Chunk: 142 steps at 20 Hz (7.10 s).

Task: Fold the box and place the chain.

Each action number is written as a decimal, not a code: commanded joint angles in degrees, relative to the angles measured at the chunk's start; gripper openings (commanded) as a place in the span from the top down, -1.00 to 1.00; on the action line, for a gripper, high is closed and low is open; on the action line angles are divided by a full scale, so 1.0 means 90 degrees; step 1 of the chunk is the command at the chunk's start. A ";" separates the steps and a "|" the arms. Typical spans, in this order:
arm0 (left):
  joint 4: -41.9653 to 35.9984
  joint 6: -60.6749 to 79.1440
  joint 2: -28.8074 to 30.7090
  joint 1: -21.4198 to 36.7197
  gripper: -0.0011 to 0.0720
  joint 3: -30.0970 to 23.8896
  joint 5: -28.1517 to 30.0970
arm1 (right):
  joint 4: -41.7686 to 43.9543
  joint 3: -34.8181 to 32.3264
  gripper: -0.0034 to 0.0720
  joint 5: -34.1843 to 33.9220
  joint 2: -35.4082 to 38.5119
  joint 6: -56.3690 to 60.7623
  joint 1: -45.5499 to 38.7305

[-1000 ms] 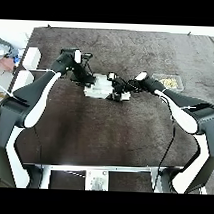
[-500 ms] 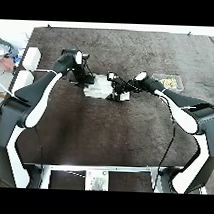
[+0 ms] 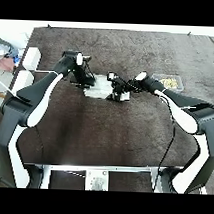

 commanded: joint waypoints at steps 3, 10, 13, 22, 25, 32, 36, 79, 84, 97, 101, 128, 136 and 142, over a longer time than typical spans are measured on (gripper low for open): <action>-0.0063 0.0090 -0.0022 -0.0005 0.53 0.0002 -0.0109 | 0.0007 0.0002 -0.69 0.0000 0.0002 0.0002 -0.0002; 0.0080 -0.0148 -0.0056 -0.0056 0.73 0.0007 -0.0272 | 0.0007 0.0002 -0.69 -0.0002 0.0002 0.0002 -0.0002; 0.0134 -0.0289 -0.0056 -0.0058 0.80 0.0007 -0.0279 | 0.0005 0.0002 -0.69 0.0000 0.0002 0.0000 -0.0002; 0.0189 -0.0221 -0.0053 -0.0097 0.21 0.0129 -0.0262 | 0.0007 0.0002 -0.69 0.0000 0.0002 0.0000 -0.0002; 0.0172 -0.0063 -0.0044 -0.0097 -0.22 0.0260 -0.0503 | 0.0007 0.0002 -0.69 0.0000 0.0002 0.0000 -0.0002; 0.0284 0.0403 0.0262 -0.0068 -0.22 0.0257 -0.0838 | 0.0005 0.0002 -0.69 0.0000 0.0002 0.0002 -0.0002; 0.0466 0.0787 0.0746 0.0063 -0.22 0.0253 -0.0962 | 0.0007 0.0002 -0.69 0.0000 0.0002 0.0002 -0.0002; -0.5355 1.2964 -0.0794 0.2499 -0.93 -0.0211 -0.1292 | 0.0007 0.0002 -0.69 0.0000 0.0002 0.0000 -0.0002; -0.5311 1.2711 -0.0865 0.2280 -0.93 -0.0231 -0.1168 | 0.0007 0.0002 -0.69 0.0000 0.0002 0.0000 -0.0002; -0.5110 1.2196 -0.0872 0.2118 -1.00 -0.0233 -0.1093 | 0.0005 0.0002 -0.69 0.0000 0.0002 0.0000 -0.0002; -0.5119 1.2259 -0.0891 0.1996 -1.00 -0.0231 -0.0687 | 0.0007 0.0002 -0.69 0.0000 0.0002 0.0000 -0.0002; -0.5316 1.3151 -0.1030 0.1707 -1.00 -0.0415 -0.0138 | 0.0007 0.0002 -0.69 0.0000 0.0002 0.0002 -0.0002; -0.5387 1.3046 -0.1158 0.1707 -1.00 -0.0415 -0.0415 | 0.0007 0.0002 -0.69 0.0000 0.0002 0.0000 -0.0002; -0.5632 1.3046 -0.1161 0.1707 -1.00 -0.0415 -0.0469 | 0.0007 0.0002 -0.69 0.0000 0.0002 0.0000 -0.0002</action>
